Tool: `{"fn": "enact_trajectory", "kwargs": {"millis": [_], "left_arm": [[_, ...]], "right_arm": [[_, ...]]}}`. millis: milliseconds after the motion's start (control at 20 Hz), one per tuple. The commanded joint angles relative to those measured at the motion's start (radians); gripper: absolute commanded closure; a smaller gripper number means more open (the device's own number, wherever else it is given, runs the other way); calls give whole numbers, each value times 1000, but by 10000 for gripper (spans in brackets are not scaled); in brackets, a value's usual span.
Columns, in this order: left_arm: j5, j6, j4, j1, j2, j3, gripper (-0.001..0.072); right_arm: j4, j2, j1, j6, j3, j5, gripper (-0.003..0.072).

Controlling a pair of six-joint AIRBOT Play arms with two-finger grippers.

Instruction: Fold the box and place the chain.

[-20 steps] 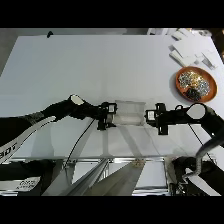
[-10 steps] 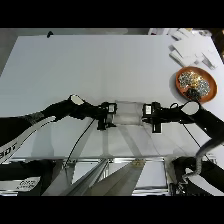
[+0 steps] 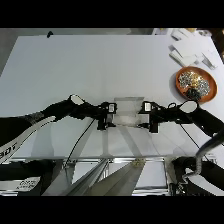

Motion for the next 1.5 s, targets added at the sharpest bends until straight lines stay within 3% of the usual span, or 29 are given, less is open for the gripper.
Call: {"fn": "enact_trajectory", "kwargs": {"millis": [0, 50, 100, 150, 200, 350, 500, 750, 950, 1150, 1450], "left_arm": [[0, 2, 1, 1, 1, 0, 398], [0, 2, 1, 1, 1, 0, 398], [0, 2, 0, 1, 1, 0, 398], [0, 2, 0, 1, 1, 0, 398], [0, 2, 0, 1, 1, 0, 398], [0, 2, 0, 1, 1, 0, 398], [0, 2, 1, 1, 1, 0, 398], [0, 2, 1, 1, 1, 0, 398], [0, 2, 0, 1, 1, 0, 398], [0, 2, 1, 1, 1, 0, 398], [0, 2, 0, 1, 1, 0, 398]], "right_arm": [[6, -6, 0, 47, -1, -3, 103], [-9, 1, 0, 109, -1, -2, 193], [-44, 16, 0, 188, -1, 4, 342], [-97, 40, -1, 274, -1, 13, 548], [-167, 73, -1, 354, -1, 19, 668], [-325, 187, -1, 568, -1, 5, 670], [-438, 269, -34, 914, -1, -64, 670], [-484, 274, -237, 1332, -1, -113, 670], [-472, 178, -271, 1423, -1, -25, 670], [-367, 43, -244, 1417, -1, 83, 671], [-236, -25, -174, 1376, -1, 100, 671]]}}
